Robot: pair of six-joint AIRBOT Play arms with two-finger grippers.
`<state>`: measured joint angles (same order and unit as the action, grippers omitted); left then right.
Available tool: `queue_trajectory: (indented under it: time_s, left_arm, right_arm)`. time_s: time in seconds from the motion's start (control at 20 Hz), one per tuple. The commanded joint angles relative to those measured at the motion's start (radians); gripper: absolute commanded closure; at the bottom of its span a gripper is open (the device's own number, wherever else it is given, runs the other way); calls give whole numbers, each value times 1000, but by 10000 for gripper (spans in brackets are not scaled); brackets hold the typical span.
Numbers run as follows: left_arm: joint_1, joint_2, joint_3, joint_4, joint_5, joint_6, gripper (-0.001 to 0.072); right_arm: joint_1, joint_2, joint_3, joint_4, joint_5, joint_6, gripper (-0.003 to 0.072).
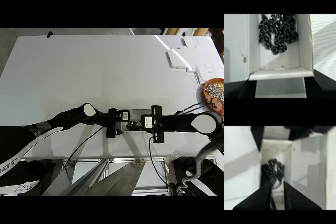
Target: Fold the box and place the chain.
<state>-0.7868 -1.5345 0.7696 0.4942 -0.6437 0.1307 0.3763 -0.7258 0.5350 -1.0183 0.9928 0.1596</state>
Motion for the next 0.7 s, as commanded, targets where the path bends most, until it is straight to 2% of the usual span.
queue_trajectory:
  time_s: [0.0, 0.1, 0.2, 0.35, 0.65]
  left_arm:
    - [0, 0, 0, 0, 0, 0, 578]
    - [0, 0, 0, 0, 0, 0, 578]
    - [0, 0, 0, 0, 0, 0, 578]
    - [0, 0, 0, 0, 0, 0, 578]
    - [0, 0, 0, 0, 0, 0, 578]
  right_arm:
    - [-141, 18, 40, -148, 127, 14, 510]
    - [-253, 17, 35, -190, 182, -26, 511]
    - [-306, 5, 10, -185, 157, -37, 512]
    - [-306, -65, -37, -188, 110, -48, 512]
    - [-283, -195, -80, -164, 59, -221, 515]
